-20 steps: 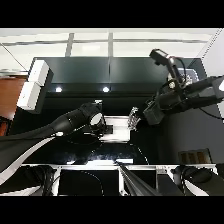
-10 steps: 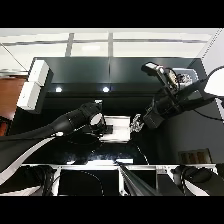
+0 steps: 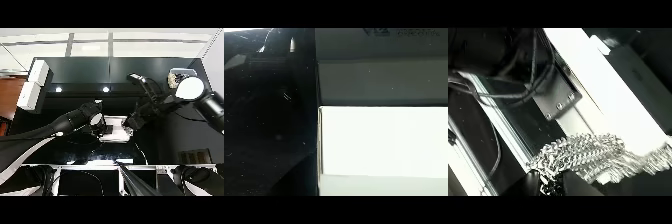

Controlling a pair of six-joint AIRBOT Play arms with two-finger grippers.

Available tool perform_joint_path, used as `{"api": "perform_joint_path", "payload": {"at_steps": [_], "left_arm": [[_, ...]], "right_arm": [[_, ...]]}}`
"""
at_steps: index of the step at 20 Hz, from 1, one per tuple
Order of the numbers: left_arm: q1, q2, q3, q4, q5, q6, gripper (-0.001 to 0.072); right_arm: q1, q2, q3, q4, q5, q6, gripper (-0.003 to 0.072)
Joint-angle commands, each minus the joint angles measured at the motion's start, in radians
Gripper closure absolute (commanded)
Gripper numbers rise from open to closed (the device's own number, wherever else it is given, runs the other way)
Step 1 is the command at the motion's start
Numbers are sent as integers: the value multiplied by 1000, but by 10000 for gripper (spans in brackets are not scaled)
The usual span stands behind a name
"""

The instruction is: Fold the box and place the chain.

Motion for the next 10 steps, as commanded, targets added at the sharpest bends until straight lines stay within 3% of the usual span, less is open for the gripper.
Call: {"api": "perform_joint_path", "payload": {"at_steps": [1,2,6,10], "left_arm": [[0,0,0,1,0,0,681],[0,0,0,1,0,0,681],[0,0,0,0,-2,0,681],[0,0,0,0,-5,0,681]], "right_arm": [[-2,-33,-5,32,-24,-19,281],[-34,-26,-5,27,7,-20,196],[-284,68,-14,-11,153,-92,196],[-554,203,-160,1,55,-248,196]]}}
